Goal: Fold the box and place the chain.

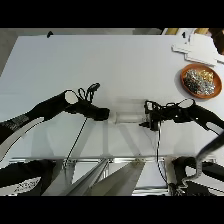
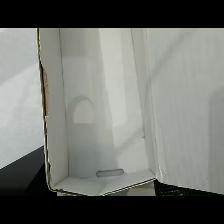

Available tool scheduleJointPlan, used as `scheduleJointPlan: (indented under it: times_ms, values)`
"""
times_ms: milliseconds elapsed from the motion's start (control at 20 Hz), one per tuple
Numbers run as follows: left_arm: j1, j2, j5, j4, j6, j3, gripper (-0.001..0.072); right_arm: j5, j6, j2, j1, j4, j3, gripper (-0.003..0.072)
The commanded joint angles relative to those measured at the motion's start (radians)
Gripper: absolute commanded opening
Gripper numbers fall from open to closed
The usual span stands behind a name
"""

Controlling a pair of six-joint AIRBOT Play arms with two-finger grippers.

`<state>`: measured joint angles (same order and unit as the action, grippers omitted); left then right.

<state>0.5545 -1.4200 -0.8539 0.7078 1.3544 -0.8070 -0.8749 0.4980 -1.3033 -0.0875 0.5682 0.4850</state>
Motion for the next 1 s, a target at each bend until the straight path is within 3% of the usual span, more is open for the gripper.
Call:
scheduleJointPlan:
  times_ms: [0,500,600,700,950]
  values:
    - [0.027,0.003,-0.032,-0.020,0.001,-0.060,0.0170,0.000,0.000,0.001,0.000,0.000,0.001,0.0401]
    - [0.048,0.005,-0.052,0.012,0.053,-0.095,0.0214,0.000,0.000,0.001,0.000,0.000,0.001,0.0401]
    - [0.059,0.005,-0.051,0.012,0.061,-0.095,0.0287,0.000,0.000,0.001,0.000,0.000,0.001,0.0401]
    - [0.079,0.004,-0.038,0.020,0.064,-0.095,0.0294,0.000,0.000,0.001,0.000,0.000,0.001,0.0401]
    - [0.123,0.000,-0.031,0.210,0.273,-0.140,0.0293,0.000,0.000,0.001,0.000,0.000,0.001,0.0401]
